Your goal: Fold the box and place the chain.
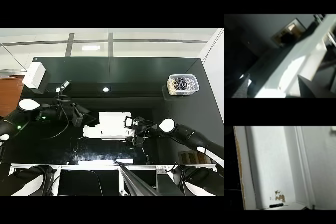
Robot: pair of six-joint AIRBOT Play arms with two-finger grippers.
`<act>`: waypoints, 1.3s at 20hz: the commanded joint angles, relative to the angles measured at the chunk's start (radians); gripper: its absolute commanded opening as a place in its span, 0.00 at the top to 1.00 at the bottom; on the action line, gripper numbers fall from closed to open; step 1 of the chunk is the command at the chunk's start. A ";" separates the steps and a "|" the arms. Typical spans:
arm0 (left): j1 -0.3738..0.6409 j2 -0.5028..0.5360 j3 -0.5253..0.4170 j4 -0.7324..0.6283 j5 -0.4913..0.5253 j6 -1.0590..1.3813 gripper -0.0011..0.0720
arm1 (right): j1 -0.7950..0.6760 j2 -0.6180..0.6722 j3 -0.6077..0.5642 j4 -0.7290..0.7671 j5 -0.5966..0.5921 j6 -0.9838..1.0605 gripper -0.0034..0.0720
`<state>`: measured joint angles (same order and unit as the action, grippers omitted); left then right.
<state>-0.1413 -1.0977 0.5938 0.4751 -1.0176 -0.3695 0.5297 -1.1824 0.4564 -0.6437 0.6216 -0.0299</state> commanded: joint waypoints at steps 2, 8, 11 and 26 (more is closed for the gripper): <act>0.009 0.034 -0.002 0.180 -0.138 0.073 0.01 | 0.001 0.000 0.000 0.001 0.003 0.001 0.50; -0.156 0.034 -0.041 0.331 0.076 0.396 0.02 | 0.001 0.000 0.000 0.001 0.002 0.001 0.50; -0.226 0.034 -0.048 0.328 0.167 0.396 0.02 | 0.001 0.000 0.000 0.001 0.003 0.001 0.50; -0.270 -0.068 -0.051 0.241 0.222 0.392 0.17 | 0.001 0.000 0.000 0.004 0.003 0.002 0.50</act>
<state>-0.4095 -1.1503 0.5426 0.7349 -0.8131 0.0223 0.5297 -1.1824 0.4564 -0.6407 0.6243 -0.0288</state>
